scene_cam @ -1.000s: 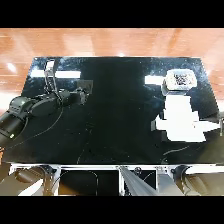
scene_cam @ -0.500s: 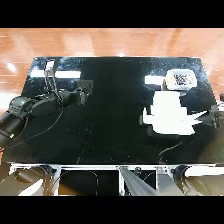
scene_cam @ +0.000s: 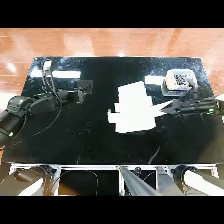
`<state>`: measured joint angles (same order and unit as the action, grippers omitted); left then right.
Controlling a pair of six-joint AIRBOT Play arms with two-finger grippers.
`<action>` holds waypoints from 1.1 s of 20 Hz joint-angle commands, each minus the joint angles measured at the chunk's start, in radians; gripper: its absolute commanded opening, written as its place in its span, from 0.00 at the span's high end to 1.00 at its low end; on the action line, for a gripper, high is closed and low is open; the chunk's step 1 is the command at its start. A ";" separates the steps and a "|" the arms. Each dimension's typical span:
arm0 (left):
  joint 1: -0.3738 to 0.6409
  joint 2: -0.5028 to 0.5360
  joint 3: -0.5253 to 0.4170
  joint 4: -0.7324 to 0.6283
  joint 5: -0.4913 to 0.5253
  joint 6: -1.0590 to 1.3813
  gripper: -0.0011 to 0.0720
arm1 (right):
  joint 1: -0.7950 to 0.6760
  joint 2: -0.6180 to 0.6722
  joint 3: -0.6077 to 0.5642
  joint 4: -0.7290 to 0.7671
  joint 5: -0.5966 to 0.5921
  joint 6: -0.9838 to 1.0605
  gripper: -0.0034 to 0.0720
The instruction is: Fold the box and place the chain.
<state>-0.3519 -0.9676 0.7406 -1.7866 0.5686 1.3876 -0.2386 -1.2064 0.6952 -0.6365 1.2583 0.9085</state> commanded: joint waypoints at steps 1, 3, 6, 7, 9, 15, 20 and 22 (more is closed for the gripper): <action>0.097 -0.028 0.001 -0.016 0.012 -0.008 0.15 | 0.283 0.184 -0.182 0.105 -0.409 0.009 0.92; 0.145 -0.051 0.001 -0.115 0.086 0.002 0.15 | 0.412 0.248 -0.242 0.102 -0.514 -0.005 0.92; 0.139 -0.119 0.001 -0.230 0.238 0.143 0.15 | 0.602 0.301 -0.309 0.100 -0.600 -0.052 0.92; 0.141 -0.147 0.002 -0.274 0.266 0.181 0.14 | 0.653 0.300 -0.322 0.100 -0.620 -0.051 0.92; 0.155 -0.193 0.006 -0.360 0.245 0.227 0.14 | 0.699 0.300 -0.331 0.092 -0.647 -0.011 0.92; 0.192 -0.420 0.109 -0.576 0.549 0.757 0.14 | 0.672 0.300 -0.331 0.086 -0.653 0.030 0.92; 0.157 -0.552 0.114 -0.758 0.639 1.006 0.14 | 0.669 0.300 -0.331 0.086 -0.653 0.052 0.92; 0.138 -0.575 0.114 -0.795 0.657 1.083 0.14 | 0.669 0.300 -0.331 0.086 -0.652 0.059 0.92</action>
